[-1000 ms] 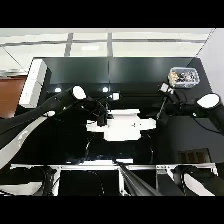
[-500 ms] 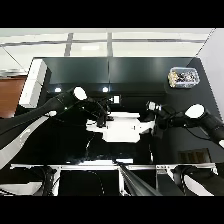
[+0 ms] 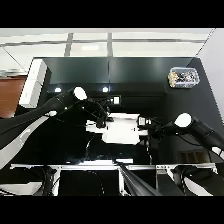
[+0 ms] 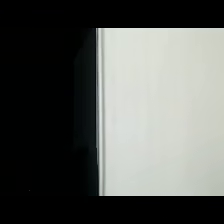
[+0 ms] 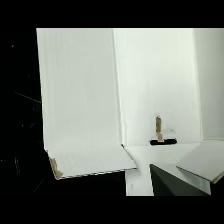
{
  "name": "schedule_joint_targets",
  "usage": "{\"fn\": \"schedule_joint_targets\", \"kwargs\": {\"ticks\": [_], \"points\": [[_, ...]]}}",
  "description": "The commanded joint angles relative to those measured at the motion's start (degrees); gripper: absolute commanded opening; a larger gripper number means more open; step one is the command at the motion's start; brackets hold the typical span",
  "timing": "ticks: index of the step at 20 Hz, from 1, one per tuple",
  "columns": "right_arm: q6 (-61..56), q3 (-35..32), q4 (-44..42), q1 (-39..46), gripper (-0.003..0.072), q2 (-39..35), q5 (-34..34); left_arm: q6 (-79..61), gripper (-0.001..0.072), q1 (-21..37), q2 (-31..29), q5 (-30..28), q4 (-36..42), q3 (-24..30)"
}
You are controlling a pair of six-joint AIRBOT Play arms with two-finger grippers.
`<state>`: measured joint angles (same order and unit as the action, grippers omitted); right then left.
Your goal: Fold the box and place the chain.
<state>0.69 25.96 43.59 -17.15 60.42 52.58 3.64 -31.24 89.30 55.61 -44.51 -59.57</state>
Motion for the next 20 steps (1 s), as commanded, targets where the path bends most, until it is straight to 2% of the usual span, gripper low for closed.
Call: {"fn": "schedule_joint_targets", "kwargs": {"ticks": [1, 4, 8, 15, 20], "points": [[0.0, -1.1, -1.6, -2.1, 0.0707, 0.0, -2.3, 0.0, 0.0027, 0.0, 0.0, 0.1, 0.0, -0.1], [0.0, -1.1, -6.7, -2.1, 0.0706, 0.0, -3.8, 0.0, 0.0027, 0.0, 0.0, 0.1, 0.0, -0.1], [-0.7, -0.8, -8.1, -2.1, 0.0701, -0.1, -5.6, 0.0, 0.0027, 0.0, 0.0, 0.1, 0.0, -0.1], [-0.4, 4.3, -5.0, -0.9, 0.0702, -1.0, -9.4, 0.0, 0.0027, 0.0, 0.0, 0.1, 0.0, -0.1], [-0.1, 6.6, 0.0, 2.6, 0.0701, -1.0, -8.2, 0.0, 0.0027, 0.0, 0.0, 0.1, 0.0, -0.1]]}}
